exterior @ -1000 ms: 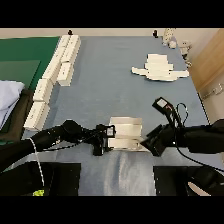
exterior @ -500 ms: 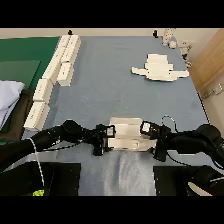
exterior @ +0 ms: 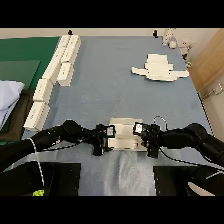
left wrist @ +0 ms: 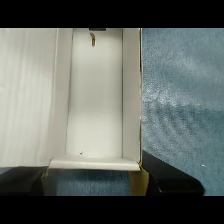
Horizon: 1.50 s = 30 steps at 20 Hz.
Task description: Fold the box.
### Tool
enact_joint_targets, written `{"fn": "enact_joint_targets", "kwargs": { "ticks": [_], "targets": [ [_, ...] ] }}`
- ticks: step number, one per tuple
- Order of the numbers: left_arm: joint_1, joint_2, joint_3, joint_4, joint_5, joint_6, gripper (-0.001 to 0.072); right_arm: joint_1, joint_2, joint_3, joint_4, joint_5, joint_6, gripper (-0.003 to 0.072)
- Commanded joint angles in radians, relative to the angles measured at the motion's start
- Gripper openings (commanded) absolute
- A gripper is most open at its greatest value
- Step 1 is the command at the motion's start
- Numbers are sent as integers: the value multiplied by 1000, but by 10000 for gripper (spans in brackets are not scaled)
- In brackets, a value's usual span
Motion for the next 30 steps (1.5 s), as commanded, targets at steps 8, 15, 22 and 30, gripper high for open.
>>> {"fn": "enact_joint_targets", "kwargs": {
  "ticks": [8,15,22,30],
  "targets": [
    [0,0,0,0,0,0,474,1,-9,5,99,18,-64,46],
    [0,0,0,0,0,0,474,1,-10,5,156,23,-122,163],
    [0,0,0,0,0,0,474,32,-57,5,203,59,-193,487],
    [0,0,0,0,0,0,474,29,-42,72,5,-50,135,225]
  ]
}}
